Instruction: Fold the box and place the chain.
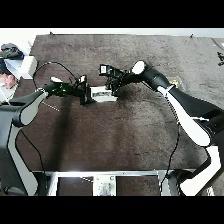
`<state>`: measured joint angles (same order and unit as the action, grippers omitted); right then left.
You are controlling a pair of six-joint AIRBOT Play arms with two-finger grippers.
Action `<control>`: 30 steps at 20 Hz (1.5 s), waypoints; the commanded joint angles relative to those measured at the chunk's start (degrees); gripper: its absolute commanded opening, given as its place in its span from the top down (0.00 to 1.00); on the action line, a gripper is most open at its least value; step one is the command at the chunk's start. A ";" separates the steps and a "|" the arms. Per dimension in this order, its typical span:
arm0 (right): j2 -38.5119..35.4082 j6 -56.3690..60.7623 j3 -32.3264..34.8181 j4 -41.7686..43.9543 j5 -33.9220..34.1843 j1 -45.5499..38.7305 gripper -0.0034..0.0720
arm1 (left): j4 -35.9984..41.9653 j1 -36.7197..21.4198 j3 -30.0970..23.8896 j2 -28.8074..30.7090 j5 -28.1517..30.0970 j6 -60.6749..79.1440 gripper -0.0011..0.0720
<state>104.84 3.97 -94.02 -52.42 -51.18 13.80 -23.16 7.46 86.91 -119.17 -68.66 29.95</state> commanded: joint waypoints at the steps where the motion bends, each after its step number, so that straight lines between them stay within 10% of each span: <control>1: 0.50 0.33 0.07 -0.55 -0.24 0.04 0.75 | 0.07 -0.02 -0.02 -0.04 0.31 0.11 0.35; 19: 0.52 2.27 3.80 -1.53 -3.69 -0.42 0.72 | 0.07 -0.02 -0.02 -0.04 0.31 0.11 0.35; 28: -2.14 0.50 3.74 16.79 -7.08 -6.23 0.73 | 0.07 -0.02 -0.02 -0.04 0.31 0.11 0.35; 30: -1.77 0.57 3.74 18.82 -6.97 -6.38 0.89 | 0.07 -0.02 -0.02 -0.04 0.31 0.11 0.35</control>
<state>103.11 5.04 -90.24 -39.70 -57.71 8.38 -23.14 7.51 86.89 -119.17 -68.40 30.04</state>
